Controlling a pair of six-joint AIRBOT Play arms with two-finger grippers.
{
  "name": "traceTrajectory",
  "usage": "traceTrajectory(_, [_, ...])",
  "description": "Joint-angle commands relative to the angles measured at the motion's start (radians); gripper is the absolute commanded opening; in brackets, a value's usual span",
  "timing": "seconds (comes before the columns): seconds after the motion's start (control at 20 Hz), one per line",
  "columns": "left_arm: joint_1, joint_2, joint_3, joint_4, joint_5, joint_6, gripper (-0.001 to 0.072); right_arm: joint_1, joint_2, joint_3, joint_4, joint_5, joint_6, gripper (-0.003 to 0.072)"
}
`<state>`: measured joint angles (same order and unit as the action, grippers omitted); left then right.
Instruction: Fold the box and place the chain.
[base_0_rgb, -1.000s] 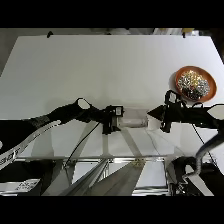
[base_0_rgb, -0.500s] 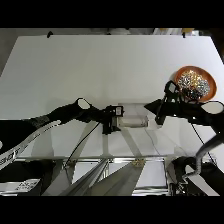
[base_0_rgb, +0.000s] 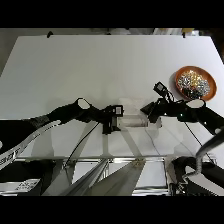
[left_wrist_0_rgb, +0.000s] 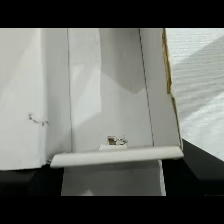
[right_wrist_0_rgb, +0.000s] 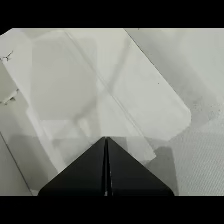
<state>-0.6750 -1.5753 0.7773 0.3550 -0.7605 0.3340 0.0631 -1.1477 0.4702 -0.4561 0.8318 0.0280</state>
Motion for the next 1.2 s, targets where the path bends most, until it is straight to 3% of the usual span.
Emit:
traceTrajectory(0.0, [0.0, 0.001, 0.0, 0.0, 0.0, 0.002, 0.0312, 0.002, 0.056, 0.032, -0.031, 0.066, 0.052, 0.0016])
traceTrajectory(0.15, [0.0, 0.001, 0.0, 0.0, 0.001, 0.002, 0.0312, 0.002, 0.16, 0.037, -0.162, 0.135, 0.08, 0.0016])
traceTrajectory(0.45, [0.0, 0.001, 0.0, 0.0, 0.001, 0.002, 0.0312, 0.002, 0.289, 0.034, -0.686, 0.266, 0.065, 0.0016])
traceTrajectory(0.5, [0.0, 0.001, 0.0, 0.0, 0.0, 0.002, 0.0312, 0.002, 0.285, 0.031, -0.699, 0.259, 0.04, 0.0021])
traceTrajectory(0.6, [0.0, 0.001, 0.0, 0.0, 0.0, 0.002, 0.0312, 0.008, 0.282, 0.011, -0.647, 0.214, -0.084, 0.0253])
traceTrajectory(0.65, [0.0, 0.001, 0.0, 0.0, 0.001, 0.002, 0.0312, 0.025, 0.278, 0.002, -0.642, 0.194, -0.151, 0.0272])
traceTrajectory(0.75, [0.0, 0.001, 0.0, 0.0, 0.0, 0.002, 0.0312, 0.058, 0.251, -0.001, -0.642, 0.161, -0.18, 0.0266])
traceTrajectory(0.9, [0.0, 0.001, 0.0, 0.0, 0.001, 0.002, 0.0312, 0.093, 0.203, -0.001, -0.611, 0.101, -0.18, 0.018])
traceTrajectory(1.15, [0.0, 0.001, 0.0, 0.0, 0.001, 0.002, 0.0312, 0.1, 0.132, -0.001, -0.51, 0.049, -0.214, 0.0175])
